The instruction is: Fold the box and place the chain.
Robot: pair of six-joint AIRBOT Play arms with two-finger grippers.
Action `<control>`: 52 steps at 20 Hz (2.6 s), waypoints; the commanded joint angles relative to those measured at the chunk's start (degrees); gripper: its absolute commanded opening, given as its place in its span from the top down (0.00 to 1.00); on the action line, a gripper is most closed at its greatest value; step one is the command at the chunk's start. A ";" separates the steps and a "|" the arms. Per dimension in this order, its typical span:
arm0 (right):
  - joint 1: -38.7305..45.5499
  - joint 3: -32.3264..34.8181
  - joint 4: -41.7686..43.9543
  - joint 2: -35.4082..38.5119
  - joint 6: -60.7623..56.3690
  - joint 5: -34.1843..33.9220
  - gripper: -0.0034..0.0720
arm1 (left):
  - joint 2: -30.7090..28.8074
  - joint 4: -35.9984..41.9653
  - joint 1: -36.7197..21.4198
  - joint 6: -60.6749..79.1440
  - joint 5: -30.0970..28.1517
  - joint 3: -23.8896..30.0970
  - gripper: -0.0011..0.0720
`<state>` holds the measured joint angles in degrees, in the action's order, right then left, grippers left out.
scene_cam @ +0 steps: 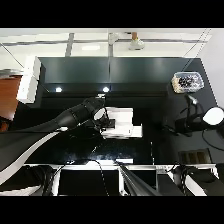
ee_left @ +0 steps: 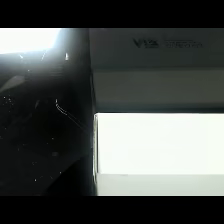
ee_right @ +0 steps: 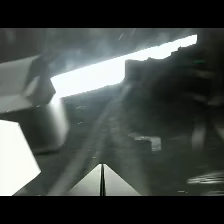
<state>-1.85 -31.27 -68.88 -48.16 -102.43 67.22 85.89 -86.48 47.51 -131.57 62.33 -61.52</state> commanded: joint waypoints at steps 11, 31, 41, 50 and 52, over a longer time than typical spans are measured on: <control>-7.43 8.44 18.88 -12.09 4.31 -19.26 0.92 | 0.07 -0.48 -0.83 -0.90 -0.11 -0.02 0.94; -10.78 -0.04 32.96 -17.53 19.15 -10.51 0.23 | 0.17 -0.28 -0.83 -0.24 1.20 -0.02 0.94; -10.78 -0.04 34.21 -17.53 19.80 -7.13 0.26 | 0.17 -0.28 -0.83 -0.24 1.18 -0.02 0.94; -12.50 -0.04 37.44 -17.53 20.20 -9.81 0.26 | 0.17 -0.28 -0.83 -0.24 1.20 -0.02 0.94; -15.15 -0.04 38.32 -17.53 19.37 -12.17 0.26 | 0.17 -0.28 -0.83 -0.24 1.18 -0.02 0.94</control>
<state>-14.66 -31.24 -32.08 -65.65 -82.28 57.78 86.02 -86.74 46.72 -131.83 63.51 -61.52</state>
